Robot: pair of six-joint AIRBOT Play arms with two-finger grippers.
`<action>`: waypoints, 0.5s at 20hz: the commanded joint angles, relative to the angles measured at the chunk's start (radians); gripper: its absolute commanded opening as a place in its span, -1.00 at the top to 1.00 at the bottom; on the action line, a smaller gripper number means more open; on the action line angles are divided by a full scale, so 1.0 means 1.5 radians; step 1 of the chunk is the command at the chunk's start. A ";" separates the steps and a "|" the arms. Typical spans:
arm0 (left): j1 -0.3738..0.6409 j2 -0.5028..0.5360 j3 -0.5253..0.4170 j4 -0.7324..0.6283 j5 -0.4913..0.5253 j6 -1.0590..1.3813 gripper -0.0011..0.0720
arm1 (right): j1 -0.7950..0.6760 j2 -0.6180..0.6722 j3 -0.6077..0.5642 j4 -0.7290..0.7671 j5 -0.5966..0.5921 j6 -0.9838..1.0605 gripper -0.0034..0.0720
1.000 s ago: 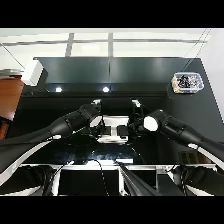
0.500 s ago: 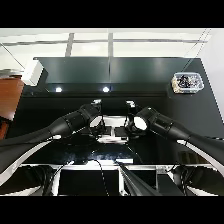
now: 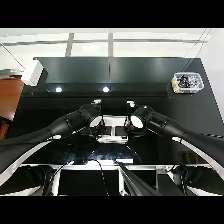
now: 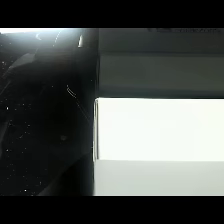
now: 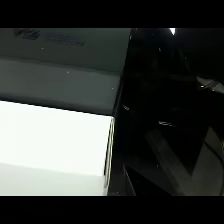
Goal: Fold the box and place the chain.
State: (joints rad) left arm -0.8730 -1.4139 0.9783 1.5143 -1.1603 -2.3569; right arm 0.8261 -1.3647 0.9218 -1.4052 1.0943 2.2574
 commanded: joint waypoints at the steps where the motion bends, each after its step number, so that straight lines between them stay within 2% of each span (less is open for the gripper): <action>1: 0.000 0.000 0.000 0.000 0.000 0.000 0.90 | 0.001 -0.013 0.002 0.004 0.004 0.004 0.13; 7: 0.000 0.000 0.000 0.000 0.000 0.000 0.90 | 0.001 -0.020 0.002 0.009 0.003 0.009 0.13; 8: 0.000 0.000 0.000 0.000 0.000 0.000 0.90 | 0.001 -0.021 0.002 0.014 0.002 0.009 0.30; 9: 0.000 0.000 0.000 0.000 0.000 0.000 0.90 | 0.002 -0.021 0.002 0.017 -0.001 0.009 0.58; 10: 0.000 0.000 0.000 0.000 -0.001 0.000 0.90 | 0.002 -0.021 0.002 0.018 -0.004 0.009 0.60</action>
State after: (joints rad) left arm -0.8730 -1.4139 0.9783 1.5139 -1.1603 -2.3569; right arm 0.8272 -1.3933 0.9237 -1.3861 1.0939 2.2704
